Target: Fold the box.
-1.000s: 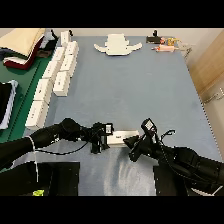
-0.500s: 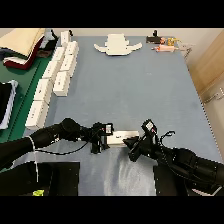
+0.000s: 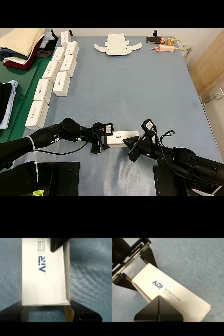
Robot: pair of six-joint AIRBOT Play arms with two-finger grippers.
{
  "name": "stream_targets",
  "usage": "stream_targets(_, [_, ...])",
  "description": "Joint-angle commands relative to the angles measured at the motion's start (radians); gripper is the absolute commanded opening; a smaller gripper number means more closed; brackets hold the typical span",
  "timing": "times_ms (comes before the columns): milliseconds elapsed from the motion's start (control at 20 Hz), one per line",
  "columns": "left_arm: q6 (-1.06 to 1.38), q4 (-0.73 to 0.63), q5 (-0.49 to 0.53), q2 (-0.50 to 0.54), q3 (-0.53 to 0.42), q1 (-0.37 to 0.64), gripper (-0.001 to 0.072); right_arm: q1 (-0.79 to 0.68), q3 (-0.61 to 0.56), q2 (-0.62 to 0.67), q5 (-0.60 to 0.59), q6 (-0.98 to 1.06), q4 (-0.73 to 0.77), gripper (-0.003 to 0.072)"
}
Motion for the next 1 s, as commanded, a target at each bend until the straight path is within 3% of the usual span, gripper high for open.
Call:
stream_targets(0, [0.000, 0.000, 0.000, 0.000, 0.001, 0.001, 0.0470, 0.001, 0.032, 0.048, -0.047, 0.000, 0.000, 0.0006])
stream_targets(200, [0.000, 0.000, 0.000, 0.000, 0.001, 0.001, 0.0470, 0.000, 0.056, 0.108, -0.047, 0.000, -0.001, 0.0006])
stream_targets(650, [0.000, 0.000, 0.000, 0.000, 0.001, 0.001, 0.0470, 0.000, 0.061, 0.112, -0.052, -0.001, -0.042, 0.0006])
stream_targets(750, [0.000, 0.000, 0.000, 0.000, 0.001, 0.001, 0.0469, -0.002, 0.102, 0.110, -0.145, 0.000, -0.119, 0.0006])
stream_targets(950, [0.000, 0.000, 0.000, 0.000, 0.001, 0.001, 0.0469, -0.090, 0.313, 0.020, -0.545, 0.001, -0.344, 0.0006])
